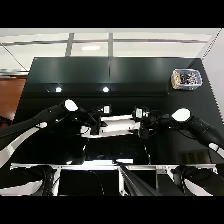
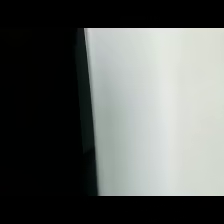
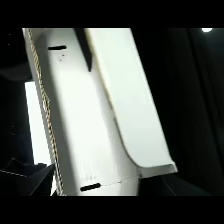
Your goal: Fold the box and place the chain.
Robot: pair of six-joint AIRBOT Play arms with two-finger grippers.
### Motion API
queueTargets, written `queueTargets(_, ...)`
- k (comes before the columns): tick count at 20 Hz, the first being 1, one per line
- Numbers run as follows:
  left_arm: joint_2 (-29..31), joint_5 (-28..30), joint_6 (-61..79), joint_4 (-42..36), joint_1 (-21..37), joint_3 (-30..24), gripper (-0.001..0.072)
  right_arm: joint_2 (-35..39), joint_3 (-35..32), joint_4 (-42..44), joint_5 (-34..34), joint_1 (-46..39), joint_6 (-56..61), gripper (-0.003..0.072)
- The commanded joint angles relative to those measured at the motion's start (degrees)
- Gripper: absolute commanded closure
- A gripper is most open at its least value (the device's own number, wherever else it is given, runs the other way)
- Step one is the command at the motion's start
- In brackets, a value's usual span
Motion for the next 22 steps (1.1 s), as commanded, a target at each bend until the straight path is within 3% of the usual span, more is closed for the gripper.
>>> queueTargets(1, 0.0, 0.2, -0.1, -0.2, 0.0, 0.0, 0.0683, -0.1, -2.0, -1.0, 1.0, 2.2, -0.2, -0.0025)
queueTargets(5, 0.0, 0.2, -0.1, -0.2, 0.0, 0.0, 0.0682, -0.1, -3.1, -0.9, -3.2, 3.5, -0.3, -0.0025)
queueTargets(22, 0.0, 0.4, -0.1, -0.2, 0.0, 0.0, 0.0682, -5.9, -3.0, -1.6, -6.1, 5.6, -0.6, -0.0024)
